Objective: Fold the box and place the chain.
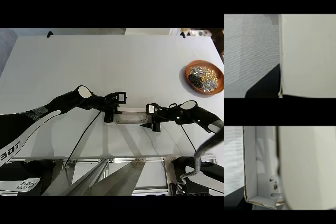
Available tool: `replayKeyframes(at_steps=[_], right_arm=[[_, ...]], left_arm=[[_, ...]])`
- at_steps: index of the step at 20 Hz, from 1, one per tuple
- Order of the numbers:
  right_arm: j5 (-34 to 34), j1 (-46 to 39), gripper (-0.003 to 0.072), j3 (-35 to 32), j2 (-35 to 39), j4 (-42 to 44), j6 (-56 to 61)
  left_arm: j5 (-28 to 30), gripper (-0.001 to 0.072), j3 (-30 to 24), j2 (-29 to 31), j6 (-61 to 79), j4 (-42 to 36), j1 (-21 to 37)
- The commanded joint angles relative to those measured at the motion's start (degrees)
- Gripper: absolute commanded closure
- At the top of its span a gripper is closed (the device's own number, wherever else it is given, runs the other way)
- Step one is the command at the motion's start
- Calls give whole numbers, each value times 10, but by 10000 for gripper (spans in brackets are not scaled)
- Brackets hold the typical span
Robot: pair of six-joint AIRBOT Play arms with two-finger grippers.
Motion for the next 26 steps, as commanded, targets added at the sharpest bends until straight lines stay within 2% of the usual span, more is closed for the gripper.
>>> replayKeyframes(at_steps=[1,26], right_arm=[[-3,0,290,0,0,0,0],[-1,0,290,0,3,0,0]], left_arm=[[1,696,0,0,0,0,0],[4,696,0,0,0,-8,1]])
